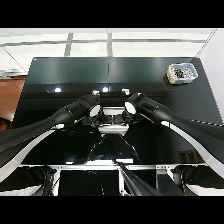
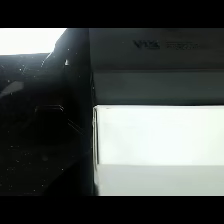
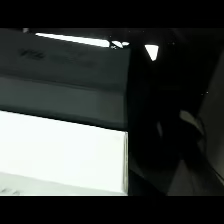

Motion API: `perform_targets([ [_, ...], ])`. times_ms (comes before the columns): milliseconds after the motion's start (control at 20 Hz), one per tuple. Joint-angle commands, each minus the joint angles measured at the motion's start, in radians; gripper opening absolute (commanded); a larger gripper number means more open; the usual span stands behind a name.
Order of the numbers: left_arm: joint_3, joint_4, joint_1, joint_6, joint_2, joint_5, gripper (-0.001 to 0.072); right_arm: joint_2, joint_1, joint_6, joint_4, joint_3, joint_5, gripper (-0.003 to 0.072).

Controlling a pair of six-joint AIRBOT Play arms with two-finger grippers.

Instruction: Fold the box and place the chain.

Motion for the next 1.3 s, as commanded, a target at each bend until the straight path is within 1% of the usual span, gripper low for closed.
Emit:
perform_targets([
  [0, 0.001, 0.000, 0.000, 0.000, 0.001, -0.002, 0.0031, -0.016, 0.016, 0.063, -0.045, 0.014, 0.019, 0.0025],
  [50, 0.001, 0.000, 0.000, 0.000, 0.001, -0.002, 0.0031, -0.016, 0.016, 0.066, -0.044, 0.014, 0.020, 0.0014],
  [200, 0.001, 0.000, 0.000, 0.000, 0.001, -0.001, 0.0031, -0.016, 0.016, 0.067, -0.045, 0.015, 0.029, 0.0018],
  [250, 0.001, 0.000, 0.000, 0.000, 0.001, -0.001, 0.0031, -0.016, 0.015, 0.080, -0.045, 0.018, 0.036, 0.0184],
  [300, 0.001, 0.000, 0.000, 0.000, 0.001, -0.001, 0.0031, -0.016, 0.014, 0.088, -0.045, 0.022, 0.038, 0.0263],
  [500, 0.001, 0.000, 0.000, 0.000, 0.001, -0.001, 0.0031, -0.019, 0.014, 0.100, -0.047, 0.024, 0.042, 0.0261],
  [650, 0.001, 0.001, 0.000, 0.000, 0.001, -0.001, 0.0031, -0.040, 0.014, 0.103, -0.048, 0.024, 0.077, 0.0261],
  [700, 0.001, 0.000, 0.000, 0.000, 0.001, -0.001, 0.0031, -0.045, 0.014, 0.103, -0.049, 0.024, 0.082, 0.0259],
  [750, 0.001, 0.000, 0.000, 0.000, 0.001, -0.001, 0.0031, -0.045, 0.014, 0.103, -0.049, 0.024, 0.080, 0.0169],
  [900, 0.001, 0.000, 0.000, 0.000, 0.001, -0.002, 0.0031, -0.045, 0.014, 0.103, -0.048, 0.024, 0.080, 0.0012],
  [1100, 0.001, 0.000, 0.000, 0.000, 0.001, -0.001, 0.0031, -0.042, 0.014, 0.104, -0.049, 0.025, 0.078, 0.0017],
  [1150, 0.001, 0.000, 0.000, 0.000, 0.001, -0.001, 0.0031, -0.039, 0.013, 0.104, -0.050, 0.029, 0.079, 0.0112],
  [1200, 0.001, 0.000, 0.000, 0.000, 0.001, -0.001, 0.0031, -0.032, 0.014, 0.103, -0.053, 0.035, 0.080, 0.0338],
  [1250, 0.001, 0.000, 0.000, 0.000, 0.001, -0.001, 0.0031, -0.019, 0.014, 0.099, -0.053, 0.042, 0.083, 0.0382],
])
